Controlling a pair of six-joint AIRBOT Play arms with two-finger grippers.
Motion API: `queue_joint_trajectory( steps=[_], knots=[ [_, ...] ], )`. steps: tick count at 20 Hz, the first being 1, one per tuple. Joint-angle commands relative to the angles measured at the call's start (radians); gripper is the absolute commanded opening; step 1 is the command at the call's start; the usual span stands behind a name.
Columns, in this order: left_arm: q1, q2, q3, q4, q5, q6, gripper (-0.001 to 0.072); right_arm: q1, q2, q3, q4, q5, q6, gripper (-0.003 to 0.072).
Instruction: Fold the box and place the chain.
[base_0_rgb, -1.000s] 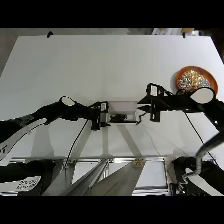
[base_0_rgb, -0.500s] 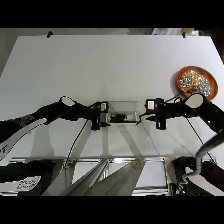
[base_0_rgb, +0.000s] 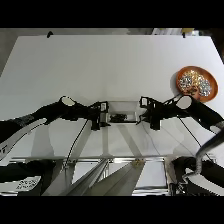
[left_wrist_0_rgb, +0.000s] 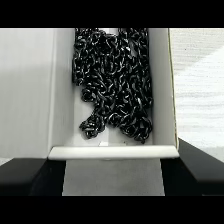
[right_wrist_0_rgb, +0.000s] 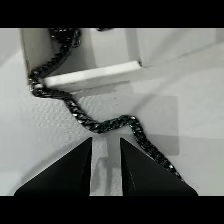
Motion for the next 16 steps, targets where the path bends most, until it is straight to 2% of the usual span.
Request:
queue_joint_trajectory(
  steps=[1,4,5,6,7,11,13,16],
  knots=[
    [0.0,0.001,0.0,0.0,0.0,0.0,0.001,0.004,-0.008,0.0,0.008,-0.018,0.087,0.0205],
    [0.0,0.001,0.0,0.0,0.0,0.0,0.001,0.043,-0.008,0.0,-0.079,0.011,-0.134,0.0208],
    [0.0,0.001,0.0,0.0,0.0,0.0,0.001,0.059,-0.008,0.0,-0.096,0.01,-0.206,0.0256],
    [0.0,0.001,0.0,0.0,0.0,0.0,0.001,0.071,-0.009,0.0,-0.097,0.001,-0.251,0.0349],
    [0.0,0.001,0.0,0.0,0.0,0.0,0.001,0.079,-0.009,-0.001,-0.097,-0.015,-0.266,0.0363],
    [0.0,0.001,0.0,0.0,0.0,0.0,0.001,0.08,-0.012,0.0,-0.089,-0.033,-0.265,0.036],
    [0.0,0.001,0.0,0.0,0.0,0.0,0.001,0.079,-0.016,-0.001,-0.03,-0.052,-0.266,0.0356],
    [0.0,0.001,0.0,0.0,0.0,0.0,0.001,0.08,-0.017,0.0,0.014,-0.065,-0.288,0.0288]
  ],
)
